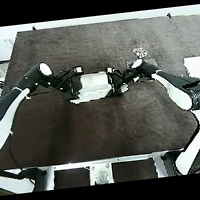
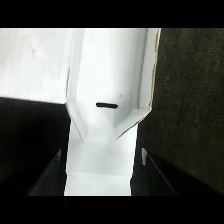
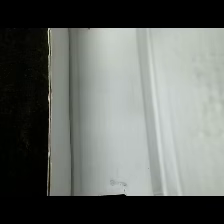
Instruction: Fold the box and place the chain.
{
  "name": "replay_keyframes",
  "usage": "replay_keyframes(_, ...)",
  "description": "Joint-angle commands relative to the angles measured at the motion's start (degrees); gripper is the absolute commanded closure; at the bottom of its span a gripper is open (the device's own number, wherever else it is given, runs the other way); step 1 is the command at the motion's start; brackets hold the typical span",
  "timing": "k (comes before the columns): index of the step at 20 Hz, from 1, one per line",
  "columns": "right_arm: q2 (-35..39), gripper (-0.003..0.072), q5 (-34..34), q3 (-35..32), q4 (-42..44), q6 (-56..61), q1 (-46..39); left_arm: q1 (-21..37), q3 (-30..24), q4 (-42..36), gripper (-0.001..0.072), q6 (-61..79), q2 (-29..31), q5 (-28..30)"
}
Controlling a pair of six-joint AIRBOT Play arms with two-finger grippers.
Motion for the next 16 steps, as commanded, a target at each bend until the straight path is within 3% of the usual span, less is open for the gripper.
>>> replay_keyframes(1, 0.02, 0.0108, 0.02, 0.0, 0.0, 0.0, 0.02, 0.24, -0.13, -4.94, 0.0133, 6.4, -1.03, -0.55)
replay_keyframes(4, 0.02, 0.0108, 0.0, 0.0, 0.0, 0.02, 0.02, 0.24, -0.15, -6.4, 0.0094, 10.58, -2.01, -0.33)
replay_keyframes(11, 0.02, 0.0108, 0.0, 0.0, 0.0, 0.02, 0.02, 0.22, -0.15, -6.32, 0.0095, 10.56, -3.1, 2.49)
replay_keyframes(14, 0.02, 0.0108, 0.0, 0.0, 0.0, 0.02, 0.02, 0.22, -0.15, -6.73, 0.0117, 10.56, -3.5, 2.56)
replay_keyframes(15, 0.02, 0.0108, 0.0, 0.0, 0.0, 0.0, 0.02, 0.22, -0.15, -6.71, 0.0186, 10.56, -3.98, 2.4)
replay_keyframes(16, 0.02, 0.0108, 0.0, 0.0, 0.0, 0.02, 0.02, 0.22, -0.15, -6.82, 0.0185, 10.54, -4.46, 2.16)
